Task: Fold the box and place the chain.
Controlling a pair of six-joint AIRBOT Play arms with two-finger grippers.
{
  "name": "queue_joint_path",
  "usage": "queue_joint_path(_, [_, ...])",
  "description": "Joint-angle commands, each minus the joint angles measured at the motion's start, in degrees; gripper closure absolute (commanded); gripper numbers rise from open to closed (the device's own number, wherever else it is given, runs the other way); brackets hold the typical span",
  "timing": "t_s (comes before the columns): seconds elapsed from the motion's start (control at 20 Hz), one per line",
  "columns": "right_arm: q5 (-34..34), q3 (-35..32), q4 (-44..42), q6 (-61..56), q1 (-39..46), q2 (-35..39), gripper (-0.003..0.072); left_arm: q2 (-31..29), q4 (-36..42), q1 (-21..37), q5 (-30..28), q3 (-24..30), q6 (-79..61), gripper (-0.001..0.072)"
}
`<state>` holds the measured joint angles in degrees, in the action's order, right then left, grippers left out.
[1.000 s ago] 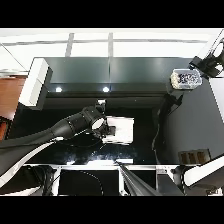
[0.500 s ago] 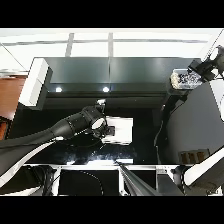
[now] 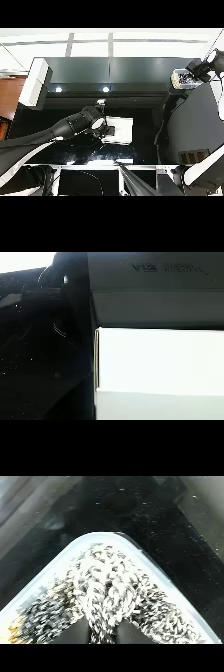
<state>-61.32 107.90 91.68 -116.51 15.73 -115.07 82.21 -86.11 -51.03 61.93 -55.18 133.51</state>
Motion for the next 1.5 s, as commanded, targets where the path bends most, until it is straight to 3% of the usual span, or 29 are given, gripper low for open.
queue_joint_path(0.0, [-1.38,0.07,-0.22,4.5,0.42,1.97,0.0632,-0.02,0.04,0.02,-0.09,0.02,-0.02,0.0678])
queue_joint_path(0.25, [-5.49,0.07,-0.2,16.41,1.11,9.77,0.0649,-0.02,0.07,0.02,0.04,0.02,0.0,0.0679])
queue_joint_path(0.45, [-4.63,0.04,-2.05,25.38,1.36,18.29,0.065,-0.02,0.04,0.02,0.26,0.02,0.0,0.0678])
queue_joint_path(0.7, [-4.79,0.02,-22.84,31.17,4.42,31.1,0.0649,-0.02,0.02,0.02,0.07,0.02,0.0,0.0678])
queue_joint_path(0.85, [-6.38,-0.96,-31.12,32.52,6.12,38.93,0.0649,-0.02,0.02,0.02,0.07,0.02,0.0,0.0678])
queue_joint_path(1.1, [-7.89,-8.17,-38.23,34.75,5.09,53.53,0.0649,-0.02,0.04,0.02,0.09,0.02,0.0,0.0678])
queue_joint_path(1.45, [-18.29,-26.86,-38.16,39.93,-7.58,70.55,0.065,-0.02,0.02,0.02,0.04,0.02,0.0,0.0679])
